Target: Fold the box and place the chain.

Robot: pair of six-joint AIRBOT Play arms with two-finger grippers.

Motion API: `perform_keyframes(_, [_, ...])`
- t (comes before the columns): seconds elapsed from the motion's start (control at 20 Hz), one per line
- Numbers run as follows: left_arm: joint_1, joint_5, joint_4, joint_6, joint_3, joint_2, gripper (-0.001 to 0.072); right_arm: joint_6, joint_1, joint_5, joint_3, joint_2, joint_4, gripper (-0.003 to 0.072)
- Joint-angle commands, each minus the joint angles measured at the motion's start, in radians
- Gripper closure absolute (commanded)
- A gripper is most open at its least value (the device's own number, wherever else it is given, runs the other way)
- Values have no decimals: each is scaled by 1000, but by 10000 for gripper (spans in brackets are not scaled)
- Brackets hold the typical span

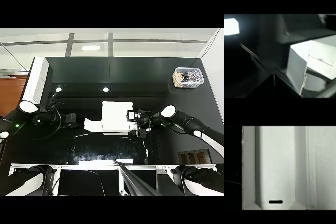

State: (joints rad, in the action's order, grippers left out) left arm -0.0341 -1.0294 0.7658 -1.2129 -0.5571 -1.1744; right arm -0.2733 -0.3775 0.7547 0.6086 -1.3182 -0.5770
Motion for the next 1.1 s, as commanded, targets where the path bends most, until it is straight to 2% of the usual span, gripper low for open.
perform_keyframes(0.0, [-44, -18, -186, 70, 26, -110, 681, 0, -1, 0, 0, 0, 0, 503])
perform_keyframes(0.1, [-96, 23, -250, 96, 20, -160, 681, 0, -1, 0, 0, 0, 0, 504])
perform_keyframes(0.25, [-154, 52, -255, 131, 1, -193, 682, 0, -1, 0, 0, 0, 0, 503])
perform_keyframes(0.55, [-150, -5, -254, 189, -75, -188, 663, 0, -1, 0, 0, 0, 0, 503])
perform_keyframes(0.6, [-149, -24, -254, 189, -93, -188, 521, 0, -1, 0, 0, 0, 0, 503])
perform_keyframes(0.7, [-149, -29, -253, 196, -124, -188, 96, 0, -1, 0, 0, 0, 0, 503])
perform_keyframes(0.75, [-149, -29, -252, 218, -135, -188, 9, 0, -1, 0, 0, 0, 0, 503])
perform_keyframes(1.05, [-178, -47, -253, 222, -147, -188, 9, 0, -1, 0, 0, 0, 0, 503])
